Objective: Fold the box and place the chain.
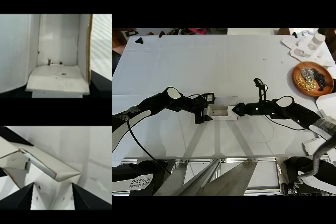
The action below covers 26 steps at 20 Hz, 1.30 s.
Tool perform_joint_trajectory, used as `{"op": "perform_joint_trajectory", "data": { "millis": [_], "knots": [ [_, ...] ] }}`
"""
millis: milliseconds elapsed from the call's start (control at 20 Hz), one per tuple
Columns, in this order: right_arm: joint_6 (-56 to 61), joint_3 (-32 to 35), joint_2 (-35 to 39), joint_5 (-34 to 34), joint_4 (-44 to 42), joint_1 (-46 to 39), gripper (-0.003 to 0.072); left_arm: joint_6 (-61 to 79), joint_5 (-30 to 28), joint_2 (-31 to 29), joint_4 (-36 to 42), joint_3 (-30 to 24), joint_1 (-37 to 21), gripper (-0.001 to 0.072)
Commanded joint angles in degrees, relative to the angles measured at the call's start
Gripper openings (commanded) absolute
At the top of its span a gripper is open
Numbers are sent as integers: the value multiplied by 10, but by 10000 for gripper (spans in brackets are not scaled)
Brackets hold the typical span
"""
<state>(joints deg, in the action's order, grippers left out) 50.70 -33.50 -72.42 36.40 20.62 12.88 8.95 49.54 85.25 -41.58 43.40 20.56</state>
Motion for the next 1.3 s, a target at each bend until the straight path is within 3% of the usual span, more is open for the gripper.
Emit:
{"op": "perform_joint_trajectory", "data": {
  "millis": [0,500,700,900,1250],
  "knots": [
    [7,-1,0,-43,33,11,533,0,0,0,0,1,0,443],
    [19,-3,0,-47,90,13,520,0,0,0,0,1,0,443],
    [85,-36,0,-27,189,32,520,0,0,0,0,1,0,443],
    [217,-61,0,-10,318,55,520,0,0,0,0,1,0,443],
    [415,-75,-2,-15,471,100,519,0,0,0,0,1,0,443]
  ]
}}
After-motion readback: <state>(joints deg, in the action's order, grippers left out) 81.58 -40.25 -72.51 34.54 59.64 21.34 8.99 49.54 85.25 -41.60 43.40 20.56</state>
